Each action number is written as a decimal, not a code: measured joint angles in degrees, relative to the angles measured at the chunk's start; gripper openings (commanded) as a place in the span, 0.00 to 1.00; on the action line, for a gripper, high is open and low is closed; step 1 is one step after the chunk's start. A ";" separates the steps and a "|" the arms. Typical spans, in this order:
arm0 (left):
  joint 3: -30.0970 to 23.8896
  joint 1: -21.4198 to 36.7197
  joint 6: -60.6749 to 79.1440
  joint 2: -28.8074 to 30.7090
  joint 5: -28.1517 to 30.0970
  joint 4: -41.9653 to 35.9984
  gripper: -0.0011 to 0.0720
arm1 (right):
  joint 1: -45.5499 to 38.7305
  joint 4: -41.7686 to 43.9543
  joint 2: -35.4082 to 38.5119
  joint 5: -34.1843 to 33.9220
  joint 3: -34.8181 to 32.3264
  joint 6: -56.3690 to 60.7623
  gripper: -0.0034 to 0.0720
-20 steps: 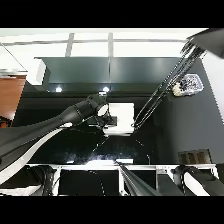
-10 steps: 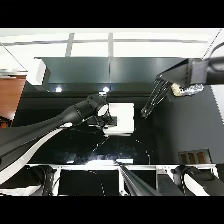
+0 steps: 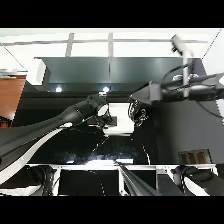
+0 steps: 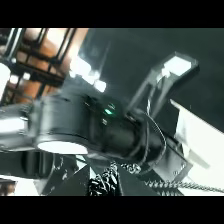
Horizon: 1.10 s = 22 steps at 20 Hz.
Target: Fold the box and place the chain.
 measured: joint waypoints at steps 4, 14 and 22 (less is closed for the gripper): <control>0.00 0.02 0.00 0.00 0.00 -0.02 0.06 | 1.70 -1.51 -0.94 -5.75 -7.74 0.28 0.06; 0.00 0.02 0.00 0.00 0.13 0.00 0.06 | 7.89 -1.97 -7.85 -15.15 -14.47 0.66 0.07; 0.00 0.02 0.00 0.00 0.20 0.00 0.06 | 5.03 -3.65 -8.33 -13.75 -13.44 -0.13 0.56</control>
